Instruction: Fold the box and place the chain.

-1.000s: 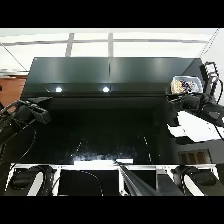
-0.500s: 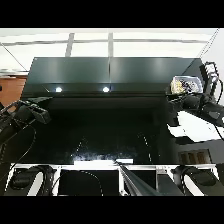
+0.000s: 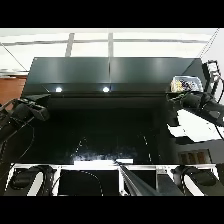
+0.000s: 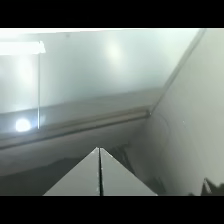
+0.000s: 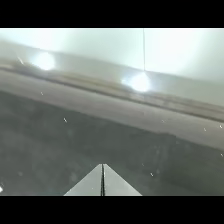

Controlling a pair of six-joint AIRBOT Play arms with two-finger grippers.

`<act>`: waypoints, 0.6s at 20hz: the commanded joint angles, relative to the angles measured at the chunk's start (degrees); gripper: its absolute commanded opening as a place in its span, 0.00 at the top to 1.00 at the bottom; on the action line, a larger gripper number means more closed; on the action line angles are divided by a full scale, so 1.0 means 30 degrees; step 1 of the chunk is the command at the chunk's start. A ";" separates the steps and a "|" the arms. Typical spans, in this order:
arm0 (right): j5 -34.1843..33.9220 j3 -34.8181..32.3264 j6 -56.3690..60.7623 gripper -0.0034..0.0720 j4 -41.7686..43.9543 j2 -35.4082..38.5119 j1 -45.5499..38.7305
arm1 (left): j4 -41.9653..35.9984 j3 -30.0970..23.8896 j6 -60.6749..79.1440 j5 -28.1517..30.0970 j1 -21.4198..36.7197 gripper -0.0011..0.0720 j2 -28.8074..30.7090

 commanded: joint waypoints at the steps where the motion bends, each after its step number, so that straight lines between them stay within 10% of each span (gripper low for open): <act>1: -0.0794 -0.0007 0.0007 0.95 0.2463 0.0022 0.0022 | -0.0481 -0.0007 0.0000 0.1217 -0.0044 0.94 -0.0809; 7: -0.2863 -0.0007 0.0000 0.95 0.0087 -0.0619 0.0015 | -0.3184 -0.0007 0.0146 -0.0073 -0.3264 0.94 -0.5683; 12: -0.3643 0.0000 0.3883 0.93 -0.5297 -0.4473 -0.1661 | -0.2849 0.0138 -0.1778 0.2878 -0.4809 0.94 -0.7373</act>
